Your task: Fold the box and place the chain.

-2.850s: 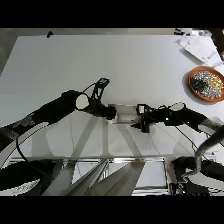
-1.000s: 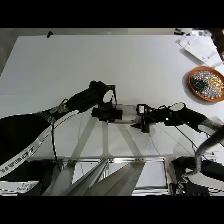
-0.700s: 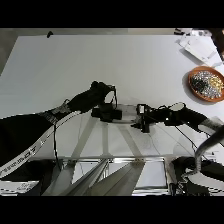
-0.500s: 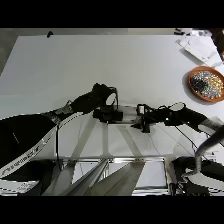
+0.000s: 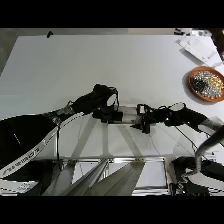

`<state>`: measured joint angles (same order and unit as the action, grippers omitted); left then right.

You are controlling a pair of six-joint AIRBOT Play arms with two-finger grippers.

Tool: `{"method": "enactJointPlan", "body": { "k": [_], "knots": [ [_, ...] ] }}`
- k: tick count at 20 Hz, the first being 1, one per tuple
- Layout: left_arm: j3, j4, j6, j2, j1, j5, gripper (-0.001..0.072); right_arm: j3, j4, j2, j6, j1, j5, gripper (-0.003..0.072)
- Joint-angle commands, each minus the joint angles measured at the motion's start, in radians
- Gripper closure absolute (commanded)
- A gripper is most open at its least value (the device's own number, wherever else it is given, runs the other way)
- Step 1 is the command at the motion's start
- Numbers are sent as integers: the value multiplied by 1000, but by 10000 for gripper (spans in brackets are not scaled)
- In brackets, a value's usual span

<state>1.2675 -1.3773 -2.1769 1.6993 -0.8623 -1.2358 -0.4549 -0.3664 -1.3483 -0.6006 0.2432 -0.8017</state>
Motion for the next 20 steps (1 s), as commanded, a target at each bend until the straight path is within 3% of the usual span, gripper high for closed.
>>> {"method": "enactJointPlan", "body": {
  "k": [1, 2, 6, 8, 10, 15, 17, 20],
  "knots": [
    [1, 7, 3, 0, -1, 8, 705, 0, 0, 0, -2, 1, 2, 366],
    [1, 7, 3, 0, -1, 8, 684, 0, 0, 0, -2, 1, 2, 366],
    [1, 7, 4, 0, -1, 8, 477, 0, 0, 0, -2, 1, 2, 366],
    [1, 7, 3, 0, -1, 8, 493, 0, 0, 0, -2, 1, 2, 366],
    [1, 7, 6, 0, -1, 8, 701, 0, 0, 0, -2, 1, 2, 366],
    [1, 1, 5, -2, -1, -8, 703, 0, 0, 0, -2, 1, 2, 366],
    [1, -1, 45, -10, 0, -30, 617, 0, 0, 0, -2, 1, 2, 366],
    [-8, -20, 74, -45, 0, -41, 605, 0, 0, 0, -3, 1, 2, 366]
  ]
}}
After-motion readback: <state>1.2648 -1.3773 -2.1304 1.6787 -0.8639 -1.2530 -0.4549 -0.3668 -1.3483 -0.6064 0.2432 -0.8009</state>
